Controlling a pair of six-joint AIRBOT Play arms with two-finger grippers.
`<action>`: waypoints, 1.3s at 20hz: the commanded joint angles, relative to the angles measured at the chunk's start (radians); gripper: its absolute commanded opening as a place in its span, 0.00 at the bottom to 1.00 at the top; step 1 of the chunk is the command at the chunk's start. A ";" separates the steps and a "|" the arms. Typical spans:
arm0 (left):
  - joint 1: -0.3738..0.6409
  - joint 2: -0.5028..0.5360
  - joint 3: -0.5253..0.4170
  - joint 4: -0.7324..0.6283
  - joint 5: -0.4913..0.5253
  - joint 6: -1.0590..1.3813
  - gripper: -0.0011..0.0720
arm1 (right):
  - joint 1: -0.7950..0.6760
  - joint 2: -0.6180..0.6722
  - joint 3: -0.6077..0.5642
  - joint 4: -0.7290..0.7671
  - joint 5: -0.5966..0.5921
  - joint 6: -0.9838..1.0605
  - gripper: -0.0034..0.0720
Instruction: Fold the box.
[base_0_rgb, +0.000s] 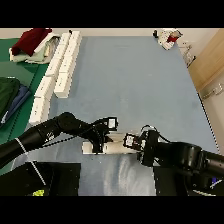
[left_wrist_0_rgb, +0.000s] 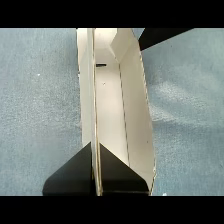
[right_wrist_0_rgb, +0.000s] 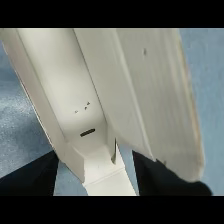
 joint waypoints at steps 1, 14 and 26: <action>0.000 0.000 0.001 0.000 0.000 0.000 0.03 | -0.203 0.017 -0.011 0.342 0.066 -0.512 1.00; 0.000 0.000 0.001 0.000 0.000 0.000 0.03 | -0.586 -0.125 -0.020 0.892 -0.071 -1.233 1.00; 0.000 0.000 0.001 0.000 0.000 0.000 0.03 | -0.586 -0.159 -0.017 0.881 -0.075 -1.188 1.00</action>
